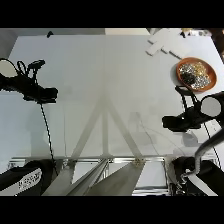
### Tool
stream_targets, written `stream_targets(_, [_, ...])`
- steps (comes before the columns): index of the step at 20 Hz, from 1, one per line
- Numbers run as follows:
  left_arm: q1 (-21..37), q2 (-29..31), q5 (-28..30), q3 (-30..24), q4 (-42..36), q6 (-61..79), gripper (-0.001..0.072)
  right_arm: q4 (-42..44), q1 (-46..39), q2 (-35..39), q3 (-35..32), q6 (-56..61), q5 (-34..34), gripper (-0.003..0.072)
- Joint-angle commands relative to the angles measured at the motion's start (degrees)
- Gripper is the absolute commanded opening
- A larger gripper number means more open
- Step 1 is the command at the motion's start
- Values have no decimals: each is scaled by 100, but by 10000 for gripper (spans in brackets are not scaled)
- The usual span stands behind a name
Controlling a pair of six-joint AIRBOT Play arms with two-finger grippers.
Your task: Fold the box and place the chain.
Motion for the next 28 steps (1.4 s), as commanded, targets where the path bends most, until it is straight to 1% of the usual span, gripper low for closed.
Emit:
stream_targets(1, [-2,4,2,0,2,0,8,15,-4,4,7,9,-96,16])
stream_targets(4, [-2,4,2,0,2,0,8,-120,-13,7,15,-337,-94,15])
stream_targets(6, [-2,4,2,0,0,0,8,-741,-337,7,155,-422,142,13])
stream_targets(7, [-2,4,0,0,0,0,8,-1036,-721,4,295,-581,286,12])
stream_targets(8, [-2,4,0,0,0,0,8,-1292,-1294,2,472,-927,409,12])
stream_targets(10, [-4,4,0,0,0,0,8,-1696,-2732,-55,822,-1600,459,13])
stream_targets(11, [-2,4,0,0,2,0,8,-1818,-3565,-125,977,-1858,293,14])
stream_targets(12, [-2,4,2,0,2,0,8,-1762,-4249,-225,1086,-1851,-13,15])
stream_targets(13, [-2,4,0,0,0,0,8,-1388,-4865,-378,1137,-1814,-457,25])
stream_targets(14, [-2,4,2,0,0,0,8,-964,-5344,-577,1158,-2127,-776,157])
stream_targets(15, [-2,4,0,0,2,0,8,-726,-5663,-796,1189,-2406,-944,396])
stream_targets(16, [-2,4,0,0,2,0,8,-708,-5901,-1025,1263,-2503,-1032,477])
stream_targets(17, [-2,4,2,0,2,0,8,-713,-6122,-1279,1412,-2527,-1093,477])
stream_targets(19, [-2,4,0,0,2,0,8,-581,-6529,-1733,1917,-2677,-1147,477])
stream_targets(21, [-2,4,0,0,2,0,8,-433,-6776,-2238,2597,-3058,-977,477])
stream_targets(23, [-4,4,0,0,2,0,8,-457,-6843,-2815,3176,-3300,-732,477])
stream_targets(26, [-4,4,0,0,0,0,8,-691,-6843,-3657,3694,-3626,-424,475])
stream_targets(28, [-4,4,2,0,2,0,8,-1235,-6843,-4094,3783,-3930,-275,475])
